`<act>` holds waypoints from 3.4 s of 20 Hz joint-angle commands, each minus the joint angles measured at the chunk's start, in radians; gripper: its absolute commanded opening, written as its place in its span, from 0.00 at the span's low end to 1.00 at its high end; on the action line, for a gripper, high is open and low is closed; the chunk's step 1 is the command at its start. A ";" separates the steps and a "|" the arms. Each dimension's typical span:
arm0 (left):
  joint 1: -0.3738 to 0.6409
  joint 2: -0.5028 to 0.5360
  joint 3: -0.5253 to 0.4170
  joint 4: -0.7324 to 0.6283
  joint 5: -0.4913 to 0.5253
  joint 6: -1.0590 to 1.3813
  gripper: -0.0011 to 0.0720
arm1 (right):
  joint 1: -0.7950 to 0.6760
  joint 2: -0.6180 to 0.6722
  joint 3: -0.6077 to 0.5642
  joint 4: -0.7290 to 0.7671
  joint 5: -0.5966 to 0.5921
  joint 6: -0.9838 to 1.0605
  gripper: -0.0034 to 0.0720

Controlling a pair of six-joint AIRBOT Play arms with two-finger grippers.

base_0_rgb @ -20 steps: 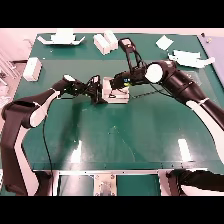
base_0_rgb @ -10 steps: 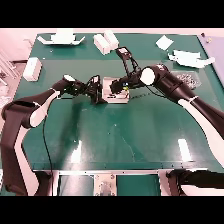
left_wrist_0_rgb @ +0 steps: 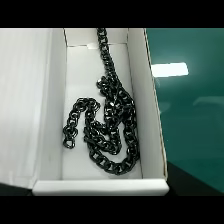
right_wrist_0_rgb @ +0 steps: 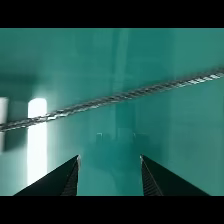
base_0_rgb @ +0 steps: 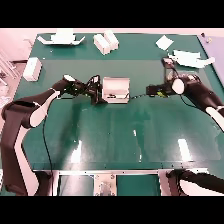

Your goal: Fold the box and place the chain.

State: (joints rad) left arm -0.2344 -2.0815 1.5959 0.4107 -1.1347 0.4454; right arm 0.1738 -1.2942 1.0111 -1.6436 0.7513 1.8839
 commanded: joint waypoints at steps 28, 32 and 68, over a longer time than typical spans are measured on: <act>0.000 0.000 0.001 0.000 0.000 0.000 0.55 | -0.280 -0.415 0.069 0.204 -0.645 0.208 0.07; 0.000 0.000 0.001 0.000 0.000 0.000 0.55 | -0.261 -0.362 0.069 0.197 -0.642 0.198 0.06; 0.000 0.000 0.001 0.000 0.000 0.000 0.55 | 0.496 -0.026 0.406 0.121 -0.356 -0.096 0.06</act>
State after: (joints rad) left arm -0.2344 -2.0815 1.5959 0.4107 -1.1347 0.4454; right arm 0.6704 -1.3193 1.4456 -1.5204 0.3862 1.7737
